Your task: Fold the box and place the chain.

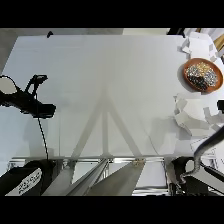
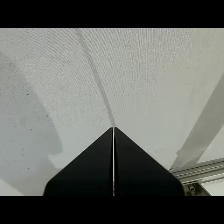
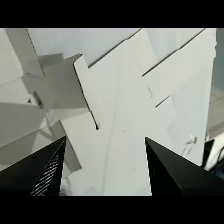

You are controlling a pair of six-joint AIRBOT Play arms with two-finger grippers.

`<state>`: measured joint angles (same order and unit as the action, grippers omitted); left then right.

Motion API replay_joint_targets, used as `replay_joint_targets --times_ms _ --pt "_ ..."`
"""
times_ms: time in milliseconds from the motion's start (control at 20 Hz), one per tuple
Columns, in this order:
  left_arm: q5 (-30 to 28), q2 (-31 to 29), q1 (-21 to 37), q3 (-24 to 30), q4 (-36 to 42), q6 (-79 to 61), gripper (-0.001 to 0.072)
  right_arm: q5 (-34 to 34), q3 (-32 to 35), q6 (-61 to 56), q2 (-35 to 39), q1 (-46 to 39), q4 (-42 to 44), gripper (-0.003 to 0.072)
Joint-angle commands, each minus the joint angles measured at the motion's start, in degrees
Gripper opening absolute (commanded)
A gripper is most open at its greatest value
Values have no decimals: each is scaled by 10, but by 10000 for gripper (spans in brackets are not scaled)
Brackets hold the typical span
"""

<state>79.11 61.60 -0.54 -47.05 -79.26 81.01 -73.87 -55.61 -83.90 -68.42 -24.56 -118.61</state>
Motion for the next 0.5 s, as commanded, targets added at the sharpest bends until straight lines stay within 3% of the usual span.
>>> replay_joint_targets --times_ms 0,250,400,450 --pt "0 0 0 0 0 0 13 26 -3 51 -51 -2 -21 530" --pt "0 0 0 0 0 0 13 47 -3 81 -91 -2 -7 514" --pt "0 0 0 0 0 0 13 44 -3 79 -123 -2 -7 423" --pt "0 0 0 0 0 0 13 44 -3 79 -132 -2 -8 359"
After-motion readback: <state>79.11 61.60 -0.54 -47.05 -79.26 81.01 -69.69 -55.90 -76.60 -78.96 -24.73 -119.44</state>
